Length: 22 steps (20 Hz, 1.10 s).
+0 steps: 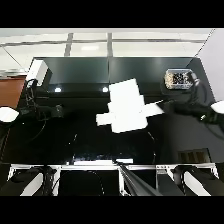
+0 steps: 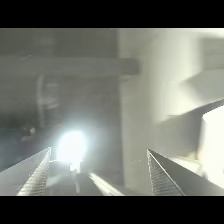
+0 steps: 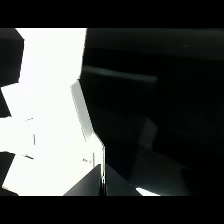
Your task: Fold the box and place the chain.
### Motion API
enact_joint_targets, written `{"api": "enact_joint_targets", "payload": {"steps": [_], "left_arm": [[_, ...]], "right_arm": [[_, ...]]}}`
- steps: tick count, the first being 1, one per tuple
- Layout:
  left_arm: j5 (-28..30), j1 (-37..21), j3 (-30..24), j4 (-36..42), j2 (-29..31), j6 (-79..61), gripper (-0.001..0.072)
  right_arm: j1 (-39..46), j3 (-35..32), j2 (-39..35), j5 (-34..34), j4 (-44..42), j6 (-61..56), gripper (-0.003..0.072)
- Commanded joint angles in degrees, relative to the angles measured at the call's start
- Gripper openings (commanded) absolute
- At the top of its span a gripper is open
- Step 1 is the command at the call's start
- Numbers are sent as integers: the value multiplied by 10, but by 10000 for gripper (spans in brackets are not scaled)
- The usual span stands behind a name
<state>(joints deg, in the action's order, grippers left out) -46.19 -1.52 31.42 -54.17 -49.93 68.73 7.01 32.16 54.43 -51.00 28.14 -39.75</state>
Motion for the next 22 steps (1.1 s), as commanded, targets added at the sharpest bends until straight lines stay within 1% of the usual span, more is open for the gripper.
{"api": "enact_joint_targets", "payload": {"steps": [1,3,4,5,6,8,11,13,14,16,20,21,22], "left_arm": [[12,52,31,52,-37,-37,695],[-5,75,54,52,-75,2,695],[-24,79,66,56,-101,25,695],[-50,79,78,86,-132,10,695],[-79,75,88,134,-161,-26,695],[-131,71,103,206,-210,-105,695],[-155,80,124,212,-270,-115,695],[-165,99,148,213,-312,-126,695],[-178,108,162,216,-329,-153,695],[-228,118,188,219,-357,-233,695],[-298,115,224,217,-391,-307,694],[-324,116,233,216,-402,-315,681],[-347,116,243,216,-415,-317,591]], "right_arm": [[-134,-101,-53,136,-109,13,17],[-224,-126,-53,224,-152,14,17],[-267,-128,-53,263,-160,14,17],[-299,-128,-53,297,-162,13,17],[-325,-128,-53,324,-161,12,17],[-341,-128,-53,353,-162,7,17],[-340,-128,-53,351,-161,-10,17],[-341,-128,-53,339,-161,-10,17],[-341,-128,-53,335,-161,-10,17],[-341,-128,-53,332,-155,-10,18],[-341,-128,-53,324,-155,-10,18],[-341,-128,-53,321,-155,-10,18],[-341,-128,-53,318,-154,-10,18]]}}
